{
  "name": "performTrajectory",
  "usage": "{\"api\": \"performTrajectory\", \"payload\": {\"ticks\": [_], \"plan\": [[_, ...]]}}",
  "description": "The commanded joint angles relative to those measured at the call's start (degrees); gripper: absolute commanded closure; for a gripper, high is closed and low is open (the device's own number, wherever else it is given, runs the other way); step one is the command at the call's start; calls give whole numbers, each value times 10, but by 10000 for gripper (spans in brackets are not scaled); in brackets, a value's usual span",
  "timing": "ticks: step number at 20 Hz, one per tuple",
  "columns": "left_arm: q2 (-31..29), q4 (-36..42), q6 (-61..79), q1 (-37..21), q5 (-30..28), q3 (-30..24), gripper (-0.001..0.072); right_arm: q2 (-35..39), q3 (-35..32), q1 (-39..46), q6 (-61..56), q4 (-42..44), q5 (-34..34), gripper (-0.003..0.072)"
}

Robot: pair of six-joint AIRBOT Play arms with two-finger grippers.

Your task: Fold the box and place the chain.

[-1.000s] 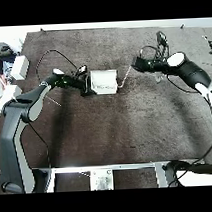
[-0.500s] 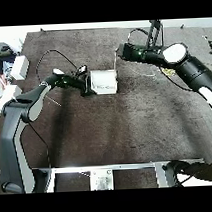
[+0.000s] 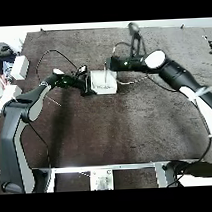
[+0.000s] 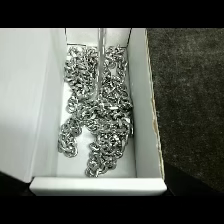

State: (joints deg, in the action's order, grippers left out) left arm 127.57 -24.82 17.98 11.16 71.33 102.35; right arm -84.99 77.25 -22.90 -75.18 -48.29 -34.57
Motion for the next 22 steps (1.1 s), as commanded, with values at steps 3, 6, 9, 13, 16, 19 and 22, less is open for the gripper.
{"api": "performTrajectory", "payload": {"ticks": [3, 6, 9, 13, 16, 19, 22], "plan": [[0, 0, 0, 0, 0, 0, 266, -34, 0, 25, -9, -92, -58, 290], [0, 0, 0, 0, 0, 0, 266, -18, -1, 109, -77, -205, -121, 290], [0, 0, 0, 0, 0, 0, 266, -22, -22, 202, -147, -258, -127, 290], [0, 0, 0, 0, 0, 0, 266, -66, -67, 264, -199, -247, -45, 290], [0, 0, 0, 0, 0, 0, 266, -111, -66, 268, -209, -203, 32, 290], [0, 0, 0, 0, 0, 0, 266, -156, -45, 267, -208, -143, 77, 291], [0, 0, 0, 0, 0, 0, 266, -199, -3, 257, -202, -123, 82, 419]]}}
